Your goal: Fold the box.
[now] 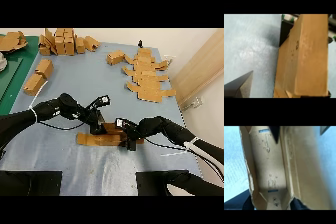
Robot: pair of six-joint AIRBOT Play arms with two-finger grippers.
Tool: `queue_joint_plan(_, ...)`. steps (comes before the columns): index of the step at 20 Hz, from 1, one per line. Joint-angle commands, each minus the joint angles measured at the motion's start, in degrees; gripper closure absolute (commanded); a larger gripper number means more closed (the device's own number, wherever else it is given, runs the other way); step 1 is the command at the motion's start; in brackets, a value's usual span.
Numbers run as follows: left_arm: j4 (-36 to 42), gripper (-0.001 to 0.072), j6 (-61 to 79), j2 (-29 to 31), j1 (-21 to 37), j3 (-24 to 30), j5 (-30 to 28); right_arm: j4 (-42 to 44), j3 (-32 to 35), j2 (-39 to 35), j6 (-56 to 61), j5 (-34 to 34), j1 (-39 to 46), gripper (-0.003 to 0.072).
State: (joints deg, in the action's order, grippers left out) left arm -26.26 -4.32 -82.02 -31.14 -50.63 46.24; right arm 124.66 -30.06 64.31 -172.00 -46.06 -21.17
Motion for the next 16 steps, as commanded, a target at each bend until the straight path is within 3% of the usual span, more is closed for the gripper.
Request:
queue_joint_plan(1, -10.1, 0.0043, -14.0, 3.6, 2.3, 0.0, 2.4, -0.2, 0.0, 0.0, 0.0, -0.1, 0.0, 0.0164)
queue_joint_plan(3, -16.3, 0.0080, -22.0, 7.2, 3.4, 0.0, 7.0, -0.4, 0.0, 0.0, 0.0, -0.1, 0.0, 0.0164)
queue_joint_plan(4, -18.0, 0.0300, -26.0, 8.5, 3.3, 0.0, 10.0, -0.4, 0.0, 0.0, 0.0, 0.0, 0.0, 0.0164)
queue_joint_plan(5, -19.6, 0.0694, -29.9, 9.4, 3.2, 0.0, 14.4, -0.4, 0.0, 0.0, 0.0, 0.0, 0.0, 0.0164)
queue_joint_plan(8, -19.3, 0.0702, -42.4, 9.9, 2.5, 0.1, 21.9, -0.4, 0.0, 0.0, 0.0, 0.0, 0.0, 0.0164)
queue_joint_plan(11, -11.6, 0.0701, -41.7, 9.5, -1.0, 0.4, 18.2, -0.4, 0.0, 0.0, 0.0, -0.8, 0.0, 0.0164)
queue_joint_plan(16, -11.4, 0.0700, -39.0, 7.6, -2.2, 0.4, 16.7, -0.5, 0.0, 0.0, 0.0, -0.9, 0.1, 0.0164)
